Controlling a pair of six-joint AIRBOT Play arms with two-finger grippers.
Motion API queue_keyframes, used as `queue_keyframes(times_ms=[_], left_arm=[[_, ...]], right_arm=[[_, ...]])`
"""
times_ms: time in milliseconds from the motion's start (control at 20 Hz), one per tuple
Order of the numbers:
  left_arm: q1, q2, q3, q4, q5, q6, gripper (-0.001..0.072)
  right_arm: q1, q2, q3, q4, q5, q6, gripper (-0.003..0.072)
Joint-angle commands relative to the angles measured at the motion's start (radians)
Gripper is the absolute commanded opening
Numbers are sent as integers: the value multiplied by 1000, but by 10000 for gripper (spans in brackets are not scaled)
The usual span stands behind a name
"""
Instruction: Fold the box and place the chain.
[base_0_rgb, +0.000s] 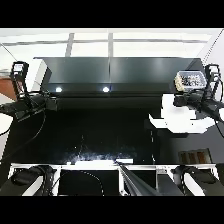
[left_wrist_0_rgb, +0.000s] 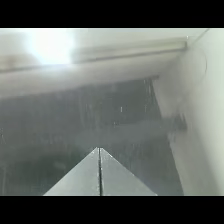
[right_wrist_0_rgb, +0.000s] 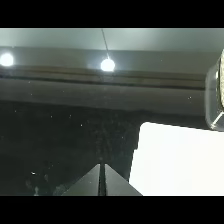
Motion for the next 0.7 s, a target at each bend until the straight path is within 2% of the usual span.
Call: queue_keyframes(times_ms=[0, 150, 200, 250, 300, 350, 450, 500, 600, 650], left_arm=[[-1, -9, -1, -25, 153, -12, 33], [-2, -54, -3, -156, 256, -13, 35], [-3, -82, -2, -178, 270, -13, 48], [-3, -111, -2, -201, 274, -13, 253], [-3, -140, -2, -220, 264, -13, 637], [-3, -168, -2, -244, 253, -14, 703], [-3, -194, 0, -267, 203, -14, 703], [-3, -193, 1, -267, 175, -14, 703], [-3, -189, 12, -268, 103, -14, 703], [-3, -189, 18, -278, 71, -14, 703]], right_arm=[[0, 1, 1, 3, -13, 0, 41], [0, 0, 1, 20, -102, 1, 43], [0, 0, 1, 40, -133, 4, 121], [0, -2, -1, 58, -158, 4, 551], [0, -12, -1, 60, -174, 7, 720], [-2, -25, -1, 42, -173, 7, 719], [-42, -47, 3, -82, -194, 53, 716], [-101, -56, 22, -183, -196, 146, 710], [-304, -93, 76, -380, -183, 416, 709], [-430, -129, 109, -428, -154, 539, 709]])
